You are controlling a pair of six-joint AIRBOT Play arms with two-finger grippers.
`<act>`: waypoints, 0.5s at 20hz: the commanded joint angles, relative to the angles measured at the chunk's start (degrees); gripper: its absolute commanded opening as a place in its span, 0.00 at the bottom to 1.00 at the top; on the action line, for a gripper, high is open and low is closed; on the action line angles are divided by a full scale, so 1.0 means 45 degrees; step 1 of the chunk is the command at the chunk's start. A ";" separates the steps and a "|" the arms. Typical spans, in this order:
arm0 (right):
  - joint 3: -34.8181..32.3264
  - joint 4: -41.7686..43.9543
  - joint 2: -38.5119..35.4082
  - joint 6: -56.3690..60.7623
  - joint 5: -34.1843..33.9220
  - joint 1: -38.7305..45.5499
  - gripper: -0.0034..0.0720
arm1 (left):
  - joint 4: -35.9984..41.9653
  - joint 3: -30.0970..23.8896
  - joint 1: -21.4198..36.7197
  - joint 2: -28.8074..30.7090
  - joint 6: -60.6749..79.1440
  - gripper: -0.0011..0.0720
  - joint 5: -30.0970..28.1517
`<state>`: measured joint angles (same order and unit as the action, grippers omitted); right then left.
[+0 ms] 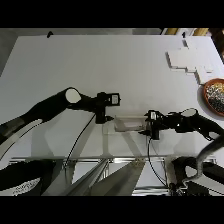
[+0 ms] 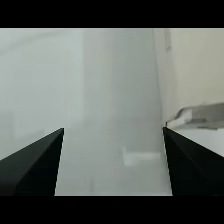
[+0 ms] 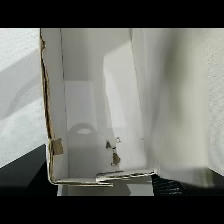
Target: Fold the box and place the chain.
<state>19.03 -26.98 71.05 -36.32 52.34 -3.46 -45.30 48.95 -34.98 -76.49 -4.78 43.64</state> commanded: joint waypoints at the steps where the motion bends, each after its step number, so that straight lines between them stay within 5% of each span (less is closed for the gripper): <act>1: 0.0010 -0.0019 -0.0010 -0.0034 0.0000 0.0005 0.58 | -0.2244 0.0015 0.0063 0.1457 -0.2195 0.89 0.0850; 2: 0.0010 -0.0019 -0.0010 -0.0034 0.0000 0.0005 0.58 | -0.2312 0.0015 0.0049 0.1880 -0.2195 0.66 0.1209; 3: 0.0010 -0.0019 -0.0010 -0.0034 0.0000 0.0005 0.58 | -0.2302 0.0015 0.0053 0.2312 -0.2191 0.28 0.1685; 4: 0.0010 -0.0019 -0.0010 -0.0034 0.0000 0.0005 0.58 | -0.2322 0.0015 0.0053 0.2671 -0.2157 0.03 0.2186; 10: 0.0010 -0.0019 -0.0010 -0.0034 0.0000 0.0005 0.58 | -0.2438 0.0015 -0.2273 0.3089 -0.2662 0.02 0.3376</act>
<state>19.03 -27.07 71.05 -36.47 52.31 -3.46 -55.24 48.95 -40.01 -63.33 -15.49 56.62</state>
